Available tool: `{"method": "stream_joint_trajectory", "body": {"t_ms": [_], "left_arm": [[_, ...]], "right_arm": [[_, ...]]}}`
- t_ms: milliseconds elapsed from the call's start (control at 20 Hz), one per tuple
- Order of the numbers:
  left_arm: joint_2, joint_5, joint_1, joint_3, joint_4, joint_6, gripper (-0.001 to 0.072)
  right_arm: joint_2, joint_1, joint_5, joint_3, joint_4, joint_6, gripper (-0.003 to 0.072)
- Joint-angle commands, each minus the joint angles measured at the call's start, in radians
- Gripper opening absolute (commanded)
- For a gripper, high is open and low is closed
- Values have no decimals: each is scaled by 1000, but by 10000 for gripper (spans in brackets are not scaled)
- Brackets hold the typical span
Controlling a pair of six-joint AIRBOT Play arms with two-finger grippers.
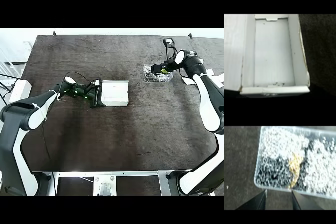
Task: Fold the box and place the chain.
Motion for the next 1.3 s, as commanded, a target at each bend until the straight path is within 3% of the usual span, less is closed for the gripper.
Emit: {"method": "stream_joint_trajectory", "body": {"t_ms": [0, 300, 400, 500, 600, 650, 1000, 1250], "left_arm": [[0, 0, 0, 0, 0, 0, 622], [0, 1, 0, 0, 0, 0, 622], [0, 1, 0, 0, 0, 0, 622], [0, 1, 0, 0, 0, 0, 622], [0, 1, 0, 0, 0, 0, 622], [0, 1, 0, 0, 0, 0, 622], [0, 2, 0, 0, 0, 0, 622], [0, 2, 0, 0, 0, 0, 622]], "right_arm": [[-68, -9, -27, 52, 53, -72, 367], [-106, -9, 24, 68, 91, -80, 367], [-118, -8, 27, 68, 101, -92, 335], [-126, -6, 35, 68, 120, -96, 258], [-126, -5, 35, 71, 120, -116, 75], [-126, -5, 36, 80, 121, -116, 17], [5, -2, 70, 109, 120, -113, 16], [188, 12, 91, 109, 121, -121, 16]]}}
